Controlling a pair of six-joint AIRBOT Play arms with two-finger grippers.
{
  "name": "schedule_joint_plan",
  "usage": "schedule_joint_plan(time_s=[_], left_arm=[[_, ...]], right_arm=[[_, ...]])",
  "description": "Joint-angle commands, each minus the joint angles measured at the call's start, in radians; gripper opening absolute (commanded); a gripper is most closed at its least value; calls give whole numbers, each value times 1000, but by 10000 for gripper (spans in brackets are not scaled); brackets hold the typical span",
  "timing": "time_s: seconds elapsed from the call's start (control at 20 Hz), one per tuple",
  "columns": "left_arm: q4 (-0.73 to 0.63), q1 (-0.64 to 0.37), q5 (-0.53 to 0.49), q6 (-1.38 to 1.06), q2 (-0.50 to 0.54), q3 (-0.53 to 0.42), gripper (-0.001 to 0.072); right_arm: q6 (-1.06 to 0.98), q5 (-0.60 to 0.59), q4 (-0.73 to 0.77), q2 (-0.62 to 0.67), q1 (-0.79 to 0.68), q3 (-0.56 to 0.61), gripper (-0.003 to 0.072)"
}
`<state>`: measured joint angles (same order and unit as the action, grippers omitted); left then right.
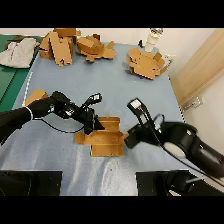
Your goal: Fold the box.
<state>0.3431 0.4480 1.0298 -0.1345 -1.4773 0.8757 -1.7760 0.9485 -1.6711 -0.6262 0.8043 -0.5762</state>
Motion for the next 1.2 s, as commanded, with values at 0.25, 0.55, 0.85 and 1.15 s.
schedule_joint_plan(time_s=[0.25, 0.55, 0.85, 1.15], left_arm=[[3, -1, -2, 2, 0, 3, 12], [2, -1, -2, 2, 0, 3, 12], [2, 0, -1, 2, 0, 3, 12], [2, 0, 0, 2, 0, 3, 12]], right_arm=[[33, 10, -92, 70, 306, 132, 59], [250, -51, -130, -195, 417, 132, 22], [247, -56, -51, 16, 453, 170, 3], [264, -222, -112, 232, 481, 328, 369]])
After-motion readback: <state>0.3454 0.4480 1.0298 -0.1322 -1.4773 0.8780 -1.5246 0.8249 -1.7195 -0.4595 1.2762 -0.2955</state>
